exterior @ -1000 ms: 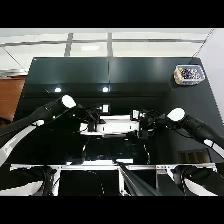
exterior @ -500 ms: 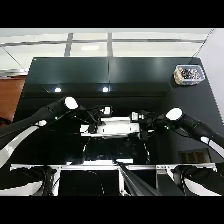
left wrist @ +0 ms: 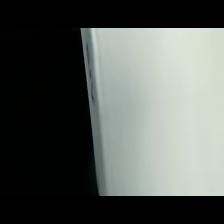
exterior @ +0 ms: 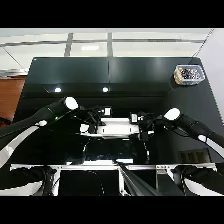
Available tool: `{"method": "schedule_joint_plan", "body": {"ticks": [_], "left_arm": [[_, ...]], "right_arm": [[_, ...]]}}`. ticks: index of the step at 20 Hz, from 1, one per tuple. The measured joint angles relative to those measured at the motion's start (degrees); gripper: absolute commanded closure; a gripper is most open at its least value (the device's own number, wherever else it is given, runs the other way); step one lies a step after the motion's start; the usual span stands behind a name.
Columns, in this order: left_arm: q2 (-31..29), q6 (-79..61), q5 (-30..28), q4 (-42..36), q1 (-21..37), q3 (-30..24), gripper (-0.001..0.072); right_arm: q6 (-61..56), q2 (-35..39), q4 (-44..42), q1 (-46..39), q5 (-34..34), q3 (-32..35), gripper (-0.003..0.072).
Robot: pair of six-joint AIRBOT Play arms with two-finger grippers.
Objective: Fold the box and place the chain.
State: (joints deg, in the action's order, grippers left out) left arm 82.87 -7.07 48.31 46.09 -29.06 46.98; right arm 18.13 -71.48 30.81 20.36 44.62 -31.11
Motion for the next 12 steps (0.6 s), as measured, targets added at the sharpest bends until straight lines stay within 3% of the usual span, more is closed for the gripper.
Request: {"method": "schedule_joint_plan", "body": {"ticks": [12], "left_arm": [[0.0, 0.2, 0.0, 0.2, 0.0, 0.0, 0.0683]], "right_arm": [[-2.3, -0.8, 1.4, 1.7, -1.4, 0.0, 0.0061]]}}
